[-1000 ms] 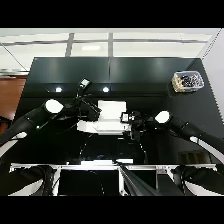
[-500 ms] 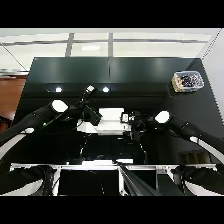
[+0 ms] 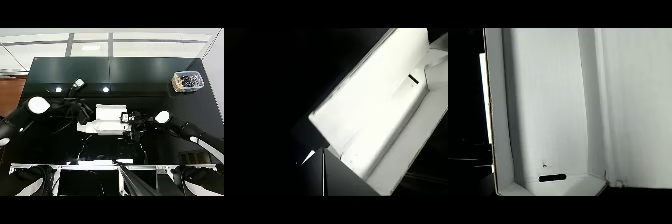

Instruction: Fold the box and place the chain.

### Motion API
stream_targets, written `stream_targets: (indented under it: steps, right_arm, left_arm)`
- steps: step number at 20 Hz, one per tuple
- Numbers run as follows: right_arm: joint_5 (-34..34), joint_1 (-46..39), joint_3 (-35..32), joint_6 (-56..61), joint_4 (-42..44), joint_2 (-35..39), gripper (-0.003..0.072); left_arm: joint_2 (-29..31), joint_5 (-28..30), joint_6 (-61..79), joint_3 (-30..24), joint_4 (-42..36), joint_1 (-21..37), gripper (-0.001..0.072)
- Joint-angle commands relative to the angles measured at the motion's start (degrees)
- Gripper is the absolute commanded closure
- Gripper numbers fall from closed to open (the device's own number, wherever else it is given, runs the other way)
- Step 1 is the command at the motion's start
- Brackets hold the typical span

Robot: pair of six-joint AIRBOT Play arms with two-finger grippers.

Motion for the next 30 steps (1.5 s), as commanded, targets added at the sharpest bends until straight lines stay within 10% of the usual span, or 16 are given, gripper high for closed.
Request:
stream_targets:
  steps: [1, 3, 10, 21, 30]
  right_arm:
    - [-0.02, 0.0, 0.04, -0.04, 0.02, -0.02, 0.0459]
    - [-0.02, 0.0, 0.04, -0.04, 0.02, -0.02, 0.0459]
    - [-0.02, 0.0, 0.04, -0.04, 0.02, -0.02, 0.0458]
    - [-0.02, 0.0, 0.04, -0.04, 0.02, -0.02, 0.0458]
    - [-0.02, 0.0, 0.04, -0.04, 0.02, -0.02, 0.0459]
  left_arm:
    - [5.46, -0.5, 9.53, -5.75, -4.68, 0.83, 0.0558]
    - [4.83, 0.13, 17.18, -7.63, -2.03, -0.83, -0.0003]
    - [-2.62, 3.54, 34.75, -8.33, 0.52, -4.37, 0.0022]
    - [-5.4, 4.81, 34.1, -8.33, -6.21, -6.16, 0.0493]
    - [-10.56, 9.03, 37.4, -8.33, -17.59, -9.4, 0.0493]
